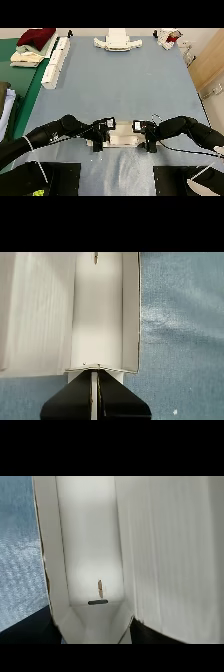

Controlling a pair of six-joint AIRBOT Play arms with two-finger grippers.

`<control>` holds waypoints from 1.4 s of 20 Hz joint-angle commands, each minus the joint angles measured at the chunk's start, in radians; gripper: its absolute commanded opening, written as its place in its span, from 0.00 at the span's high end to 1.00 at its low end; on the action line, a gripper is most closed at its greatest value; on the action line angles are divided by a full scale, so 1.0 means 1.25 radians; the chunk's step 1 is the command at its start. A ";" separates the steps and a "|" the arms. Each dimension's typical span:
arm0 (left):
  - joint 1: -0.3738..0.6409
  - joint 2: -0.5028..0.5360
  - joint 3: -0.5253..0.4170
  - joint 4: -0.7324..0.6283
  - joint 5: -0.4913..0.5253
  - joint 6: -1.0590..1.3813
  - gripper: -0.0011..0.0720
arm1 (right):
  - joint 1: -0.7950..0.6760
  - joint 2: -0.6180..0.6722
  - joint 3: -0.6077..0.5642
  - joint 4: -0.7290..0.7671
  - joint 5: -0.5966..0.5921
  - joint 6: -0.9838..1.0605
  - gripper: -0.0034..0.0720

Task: Fold the box.

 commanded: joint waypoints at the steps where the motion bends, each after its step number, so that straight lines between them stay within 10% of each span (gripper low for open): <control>1: -0.001 -0.017 0.009 -0.031 0.009 0.015 0.90 | 0.000 0.000 0.000 0.001 0.000 0.000 0.32; 7: -0.001 -0.022 0.009 -0.047 0.010 0.015 0.89 | 0.000 0.000 0.000 0.001 0.000 0.000 0.32; 9: -0.001 -0.022 0.009 -0.046 0.003 0.015 0.23 | 0.000 0.000 0.000 0.001 0.000 0.000 0.32; 15: -0.001 -0.022 0.009 -0.045 0.001 0.013 0.18 | 0.000 0.000 0.000 0.001 0.000 0.000 0.32; 16: -0.001 -0.022 0.009 -0.045 0.001 0.010 0.25 | 0.000 0.000 0.000 0.001 0.000 0.000 0.32; 18: 0.000 -0.019 0.009 -0.034 0.000 0.007 0.95 | 0.000 0.000 0.000 0.001 0.000 0.000 0.32; 28: 0.049 0.193 0.009 0.342 -0.089 -0.677 0.97 | 0.000 0.000 0.000 0.001 0.000 0.000 0.32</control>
